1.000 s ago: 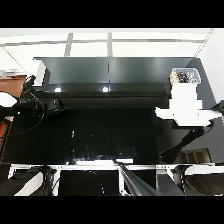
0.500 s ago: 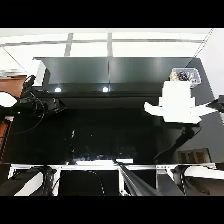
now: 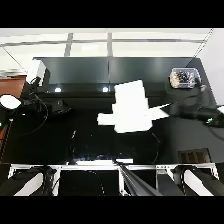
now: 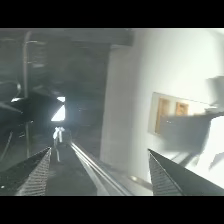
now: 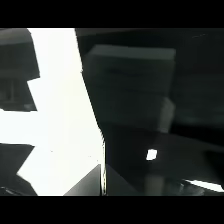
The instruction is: Fold the box and place the chain.
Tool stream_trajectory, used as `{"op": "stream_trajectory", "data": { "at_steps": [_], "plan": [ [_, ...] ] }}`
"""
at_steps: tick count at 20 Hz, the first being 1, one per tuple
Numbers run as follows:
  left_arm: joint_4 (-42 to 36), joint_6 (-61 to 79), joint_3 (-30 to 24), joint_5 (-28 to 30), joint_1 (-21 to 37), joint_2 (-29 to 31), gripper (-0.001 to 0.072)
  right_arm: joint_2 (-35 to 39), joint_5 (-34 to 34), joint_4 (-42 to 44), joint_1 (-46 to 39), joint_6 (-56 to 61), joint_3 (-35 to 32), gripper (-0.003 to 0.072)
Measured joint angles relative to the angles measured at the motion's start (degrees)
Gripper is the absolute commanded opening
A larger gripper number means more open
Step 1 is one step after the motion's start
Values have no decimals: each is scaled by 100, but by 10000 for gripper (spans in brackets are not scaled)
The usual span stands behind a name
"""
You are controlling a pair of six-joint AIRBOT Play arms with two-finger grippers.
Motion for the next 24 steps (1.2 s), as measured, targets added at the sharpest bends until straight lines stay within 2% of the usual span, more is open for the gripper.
{"op": "stream_trajectory", "data": {
  "at_steps": [4,8,12,16,18,20,24],
  "plan": [
    [-479,505,-22,107,-262,-24,713,289,-1300,442,1615,-17,-662,15],
    [-723,778,-26,205,-595,-210,713,367,-2037,592,2656,-13,-846,15],
    [-1550,1226,-26,374,-686,-555,713,367,-2566,608,3077,-13,-896,15],
    [-2310,1755,59,275,-586,-1152,713,339,-2791,581,3195,-4,-911,15],
    [-2450,1930,216,81,-551,-1526,713,337,-2833,577,3217,-4,-911,15],
    [-2677,2256,444,-372,-566,-1943,713,332,-2857,570,3228,-4,-911,15],
    [-3169,3121,1010,-1622,-813,-2820,713,332,-2874,568,3235,-4,-911,15]
  ]
}}
